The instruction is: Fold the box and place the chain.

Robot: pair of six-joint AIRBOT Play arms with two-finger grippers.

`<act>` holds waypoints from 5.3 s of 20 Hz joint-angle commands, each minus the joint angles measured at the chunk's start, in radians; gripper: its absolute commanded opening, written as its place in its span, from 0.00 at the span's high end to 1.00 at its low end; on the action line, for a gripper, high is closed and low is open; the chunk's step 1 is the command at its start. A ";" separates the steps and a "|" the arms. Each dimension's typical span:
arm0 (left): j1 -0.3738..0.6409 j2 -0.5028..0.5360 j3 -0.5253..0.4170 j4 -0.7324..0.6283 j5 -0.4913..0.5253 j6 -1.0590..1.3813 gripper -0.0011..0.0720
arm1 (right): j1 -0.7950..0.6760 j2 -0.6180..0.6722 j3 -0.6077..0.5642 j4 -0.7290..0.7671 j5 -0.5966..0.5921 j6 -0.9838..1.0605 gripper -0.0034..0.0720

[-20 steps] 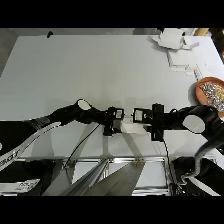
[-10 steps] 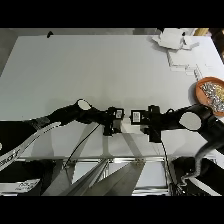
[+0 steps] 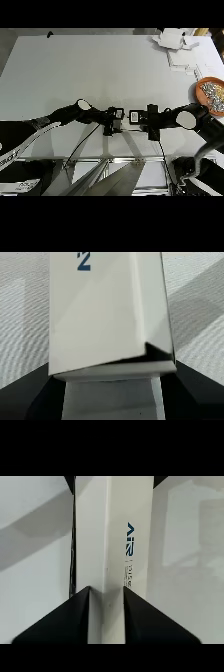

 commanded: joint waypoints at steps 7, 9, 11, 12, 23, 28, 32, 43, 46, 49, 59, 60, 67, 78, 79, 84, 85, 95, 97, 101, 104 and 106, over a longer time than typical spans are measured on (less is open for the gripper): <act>0.000 0.001 0.000 0.001 0.000 0.003 0.56 | -0.001 -0.006 -0.003 0.043 -0.029 -0.001 0.74; 0.000 0.001 0.000 0.001 0.000 0.003 0.56 | -0.001 -0.006 -0.023 0.069 -0.032 -0.002 0.74; 0.000 0.001 0.000 0.001 0.000 0.003 0.56 | -0.001 -0.006 -0.053 0.068 -0.047 -0.003 0.71; 0.000 0.001 0.000 0.001 0.000 0.003 0.56 | -0.001 -0.006 -0.063 0.068 -0.051 -0.002 0.69; 0.000 0.001 0.000 0.001 0.000 0.003 0.56 | -0.001 0.097 -0.063 0.143 -0.048 -0.005 0.46; 0.000 0.001 0.000 0.001 0.000 0.003 0.56 | -0.001 0.071 -0.063 0.142 -0.067 -0.001 0.93; 0.000 0.001 0.000 0.001 0.000 0.003 0.56 | -0.001 -0.022 -0.063 0.143 -0.051 -0.001 0.93; 0.000 0.001 0.000 0.001 0.000 0.003 0.56 | -0.001 -0.116 -0.064 0.143 -0.047 0.000 0.93; 0.000 0.001 0.000 0.001 0.000 0.003 0.56 | -0.001 -0.123 -0.064 0.143 -0.046 0.003 0.93; 0.000 0.001 0.000 0.001 0.000 0.003 0.56 | -0.001 -0.103 -0.064 0.143 -0.034 0.004 0.93; 0.000 0.001 0.000 0.000 0.000 0.003 0.56 | -0.200 0.089 -0.064 -0.268 0.127 0.753 0.93; 0.000 0.001 0.000 0.000 0.000 0.003 0.56 | -0.260 0.089 -0.064 -0.297 0.146 0.782 0.93; 0.000 0.001 0.000 0.000 0.000 0.003 0.56 | -0.598 0.082 -0.064 -0.294 0.141 0.824 0.93; 0.000 0.001 0.000 -0.023 -0.001 0.003 0.55 | -0.622 0.081 -0.064 -0.295 0.140 0.823 0.93; 0.000 0.000 0.000 -0.040 -0.008 0.002 0.55 | -0.622 0.081 -0.064 -0.295 0.140 0.823 0.93; 0.019 0.025 0.000 0.006 -0.022 0.002 0.55 | -0.622 0.081 -0.064 -0.295 0.140 0.823 0.93; 0.034 0.053 0.000 0.019 -0.022 -0.030 0.56 | -0.622 0.081 -0.064 -0.295 0.140 0.823 0.93; 0.520 0.521 0.000 0.470 -0.014 -0.834 0.56 | -0.622 0.082 -0.064 -0.295 0.140 0.823 0.93; 0.665 0.568 0.000 0.640 -0.005 -1.037 0.56 | -0.622 0.082 -0.064 -0.295 0.140 0.823 0.93; 0.950 0.574 0.000 0.858 0.019 -1.348 0.52 | -0.622 0.081 -0.064 -0.295 0.140 0.823 0.93; 1.102 0.552 0.000 0.885 0.017 -1.418 0.51 | -0.622 0.082 -0.064 -0.295 0.140 0.823 0.93; 1.166 0.535 -0.001 0.892 -0.020 -1.418 0.51 | -0.622 0.082 -0.064 -0.295 0.140 0.823 0.93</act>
